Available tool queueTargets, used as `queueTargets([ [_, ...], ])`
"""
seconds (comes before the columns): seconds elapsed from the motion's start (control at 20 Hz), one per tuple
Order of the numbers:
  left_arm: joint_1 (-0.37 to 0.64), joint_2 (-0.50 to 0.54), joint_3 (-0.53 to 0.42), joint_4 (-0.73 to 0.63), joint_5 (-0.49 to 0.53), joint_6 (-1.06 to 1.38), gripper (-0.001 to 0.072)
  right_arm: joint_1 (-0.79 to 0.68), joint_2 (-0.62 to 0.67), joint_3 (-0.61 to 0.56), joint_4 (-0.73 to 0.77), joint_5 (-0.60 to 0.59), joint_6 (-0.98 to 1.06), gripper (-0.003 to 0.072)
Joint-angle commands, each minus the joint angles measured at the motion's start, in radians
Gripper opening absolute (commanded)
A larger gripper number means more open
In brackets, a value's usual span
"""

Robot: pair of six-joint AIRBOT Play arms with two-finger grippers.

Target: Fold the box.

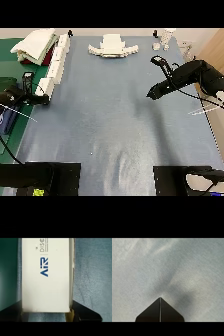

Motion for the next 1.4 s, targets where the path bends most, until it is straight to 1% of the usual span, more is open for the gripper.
queueTargets([
  [0.0, 0.000, -0.029, 0.022, -0.008, -0.010, 0.007, 0.0475, 0.000, 0.000, 0.001, 0.000, 0.000, 0.000, 0.0002],
  [0.7, 0.000, -0.029, 0.022, -0.008, -0.018, 0.007, 0.0477, 0.000, 0.000, 0.001, 0.000, 0.000, 0.000, 0.0003],
  [0.75, 0.000, -0.029, 0.022, -0.008, -0.019, 0.007, 0.0516, 0.000, 0.000, 0.001, 0.000, 0.000, 0.000, 0.0003],
  [0.8, 0.000, -0.029, 0.022, -0.008, -0.018, 0.007, 0.0675, 0.000, 0.000, 0.001, 0.000, 0.000, 0.000, 0.0003],
  [0.85, 0.000, -0.029, 0.022, -0.008, -0.018, 0.006, 0.0703, 0.000, 0.000, 0.001, 0.000, 0.000, 0.000, 0.0003],
  [1.0, 0.000, -0.028, 0.023, -0.007, -0.033, 0.006, 0.0703, 0.000, 0.000, 0.001, 0.000, 0.000, 0.000, 0.0002],
  [1.05, 0.002, -0.026, 0.027, 0.003, -0.063, 0.006, 0.0704, 0.000, 0.000, 0.001, 0.000, 0.000, 0.000, 0.0003],
  [1.1, 0.007, -0.018, 0.036, 0.035, -0.119, 0.006, 0.0704, 0.000, 0.000, 0.001, 0.000, 0.000, 0.000, 0.0003],
  [1.2, 0.022, 0.016, 0.070, 0.082, -0.274, -0.004, 0.0704, 0.000, 0.000, 0.001, 0.000, 0.000, 0.000, 0.0003],
  [1.35, 0.053, 0.093, 0.131, 0.083, -0.493, -0.018, 0.0703, 0.000, 0.000, 0.001, 0.000, 0.000, 0.000, 0.0002],
])
